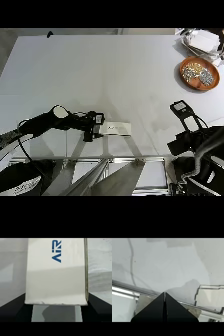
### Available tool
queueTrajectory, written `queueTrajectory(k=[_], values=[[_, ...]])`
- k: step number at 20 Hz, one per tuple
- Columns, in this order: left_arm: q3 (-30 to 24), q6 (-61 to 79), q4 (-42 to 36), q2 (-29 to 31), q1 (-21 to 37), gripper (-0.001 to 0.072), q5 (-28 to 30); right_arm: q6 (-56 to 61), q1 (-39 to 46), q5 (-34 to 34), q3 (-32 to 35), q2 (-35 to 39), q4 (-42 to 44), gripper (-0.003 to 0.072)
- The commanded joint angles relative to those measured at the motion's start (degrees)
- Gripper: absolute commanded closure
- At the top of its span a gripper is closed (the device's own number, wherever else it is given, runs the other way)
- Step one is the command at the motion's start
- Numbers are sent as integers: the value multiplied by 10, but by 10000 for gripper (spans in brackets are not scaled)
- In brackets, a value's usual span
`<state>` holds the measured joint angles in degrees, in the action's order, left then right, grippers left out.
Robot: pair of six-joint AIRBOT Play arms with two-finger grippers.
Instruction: Fold the box and place the chain.
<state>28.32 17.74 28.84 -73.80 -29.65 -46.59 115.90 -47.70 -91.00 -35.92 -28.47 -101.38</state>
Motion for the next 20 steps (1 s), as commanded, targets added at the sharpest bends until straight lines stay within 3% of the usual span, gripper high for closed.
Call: queueTrajectory(k=[1, 16, 20], values=[[0, 0, -9, 1, -1, 677, -12, 21, 0, 38, 0, 5, -5, 675], [0, 0, -11, 1, -1, 677, -104, 41, 0, 52, 0, 5, 1, 674], [0, 0, -13, 2, 0, 704, -77, 41, 0, 71, 0, 5, 1, 674]])
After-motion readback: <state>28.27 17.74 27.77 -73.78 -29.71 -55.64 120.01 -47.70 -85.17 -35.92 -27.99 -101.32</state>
